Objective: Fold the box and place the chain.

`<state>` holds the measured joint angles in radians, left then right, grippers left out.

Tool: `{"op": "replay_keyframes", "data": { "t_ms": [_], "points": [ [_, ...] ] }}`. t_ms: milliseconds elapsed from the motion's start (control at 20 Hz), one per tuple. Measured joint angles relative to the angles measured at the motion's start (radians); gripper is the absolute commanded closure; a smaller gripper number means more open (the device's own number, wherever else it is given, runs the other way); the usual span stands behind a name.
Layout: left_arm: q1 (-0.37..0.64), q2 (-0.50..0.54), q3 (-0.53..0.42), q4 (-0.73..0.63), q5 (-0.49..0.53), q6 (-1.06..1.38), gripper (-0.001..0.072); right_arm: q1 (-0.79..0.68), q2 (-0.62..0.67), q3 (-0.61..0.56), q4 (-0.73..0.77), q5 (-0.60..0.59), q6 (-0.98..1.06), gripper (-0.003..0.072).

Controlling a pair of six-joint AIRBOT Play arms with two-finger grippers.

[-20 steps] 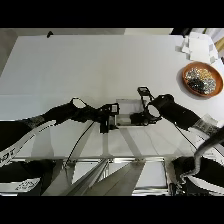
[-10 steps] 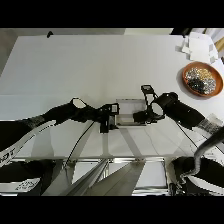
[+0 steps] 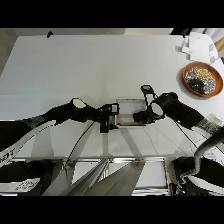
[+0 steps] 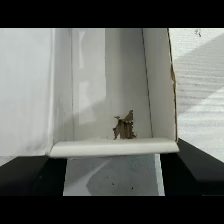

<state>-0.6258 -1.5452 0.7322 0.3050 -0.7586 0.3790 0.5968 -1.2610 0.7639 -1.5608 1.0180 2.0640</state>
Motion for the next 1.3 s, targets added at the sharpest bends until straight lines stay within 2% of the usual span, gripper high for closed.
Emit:
{"op": "replay_keyframes", "data": {
  "t_ms": [600,650,750,850,1050,1100,1200,1250,1300],
  "points": [
    [0.000,0.000,0.000,-0.002,-0.002,-0.001,0.0576,0.000,-0.010,-0.042,0.002,-0.055,0.003,0.0571],
    [0.000,0.000,0.000,-0.002,-0.002,-0.001,0.0576,0.000,-0.014,-0.042,0.004,-0.056,0.003,0.0580],
    [0.000,0.000,0.000,-0.002,-0.002,-0.001,0.0576,0.000,-0.021,-0.043,0.010,-0.060,0.003,0.0654],
    [0.000,0.000,0.000,-0.003,-0.003,-0.005,0.0576,0.000,-0.023,-0.043,0.012,-0.059,0.003,0.0676],
    [0.000,0.000,0.000,-0.003,-0.003,-0.003,0.0576,0.000,-0.026,-0.043,0.013,-0.059,-0.001,0.0673],
    [0.000,0.000,0.000,-0.003,-0.003,-0.003,0.0576,0.000,-0.026,-0.043,0.013,-0.060,-0.003,0.0631],
    [0.000,0.000,0.000,0.002,-0.002,0.005,0.0576,0.000,-0.027,-0.043,0.014,-0.066,-0.018,0.0371],
    [0.000,0.000,0.000,0.002,-0.002,0.004,0.0576,0.000,-0.027,-0.043,0.014,-0.068,-0.027,0.0339],
    [0.000,0.000,0.000,0.001,-0.002,0.003,0.0576,-0.001,-0.025,-0.043,0.013,-0.064,-0.045,0.0339]
  ]
}}
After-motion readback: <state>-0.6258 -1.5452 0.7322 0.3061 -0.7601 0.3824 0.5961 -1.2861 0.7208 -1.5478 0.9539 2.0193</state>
